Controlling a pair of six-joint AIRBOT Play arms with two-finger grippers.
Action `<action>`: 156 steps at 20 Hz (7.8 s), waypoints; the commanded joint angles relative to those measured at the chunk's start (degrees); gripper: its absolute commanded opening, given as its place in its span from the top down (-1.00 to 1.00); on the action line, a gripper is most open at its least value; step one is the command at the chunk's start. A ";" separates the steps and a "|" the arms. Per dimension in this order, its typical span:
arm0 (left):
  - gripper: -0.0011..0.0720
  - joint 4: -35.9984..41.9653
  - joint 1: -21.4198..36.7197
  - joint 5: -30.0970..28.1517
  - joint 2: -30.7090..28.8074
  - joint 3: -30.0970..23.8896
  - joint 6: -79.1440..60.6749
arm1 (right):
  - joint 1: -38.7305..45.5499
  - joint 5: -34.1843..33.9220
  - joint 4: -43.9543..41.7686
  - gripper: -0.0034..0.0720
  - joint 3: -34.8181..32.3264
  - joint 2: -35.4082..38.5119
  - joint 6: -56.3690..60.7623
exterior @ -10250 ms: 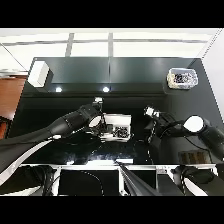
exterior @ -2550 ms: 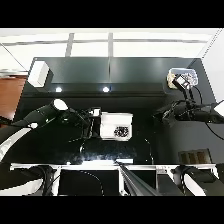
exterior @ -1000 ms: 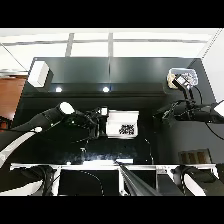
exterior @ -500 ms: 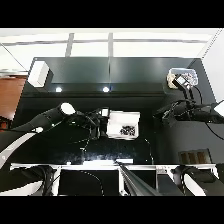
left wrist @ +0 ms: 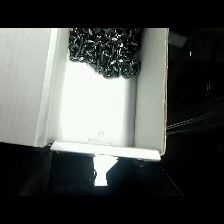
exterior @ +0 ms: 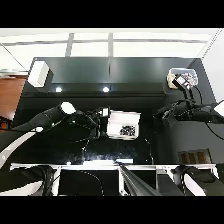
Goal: Fold the box and place the chain.
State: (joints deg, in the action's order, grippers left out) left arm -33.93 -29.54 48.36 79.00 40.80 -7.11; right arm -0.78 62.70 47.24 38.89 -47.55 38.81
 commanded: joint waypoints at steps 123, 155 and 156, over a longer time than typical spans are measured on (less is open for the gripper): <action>-0.01 -9.51 5.35 2.82 -4.68 -3.34 2.43 | -22.62 5.35 -7.56 0.82 10.01 -18.45 23.76; -0.68 -9.53 5.53 2.89 -5.38 -3.26 3.21 | -15.06 1.92 -13.09 0.79 10.23 -15.17 24.85; -0.97 -9.57 5.68 2.93 -5.97 -3.26 4.72 | -13.11 2.36 -12.72 0.79 10.25 -12.74 24.87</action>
State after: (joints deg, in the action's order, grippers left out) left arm -45.04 -24.03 50.65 73.93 37.39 -3.88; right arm -18.83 63.26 34.44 48.38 -66.50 63.51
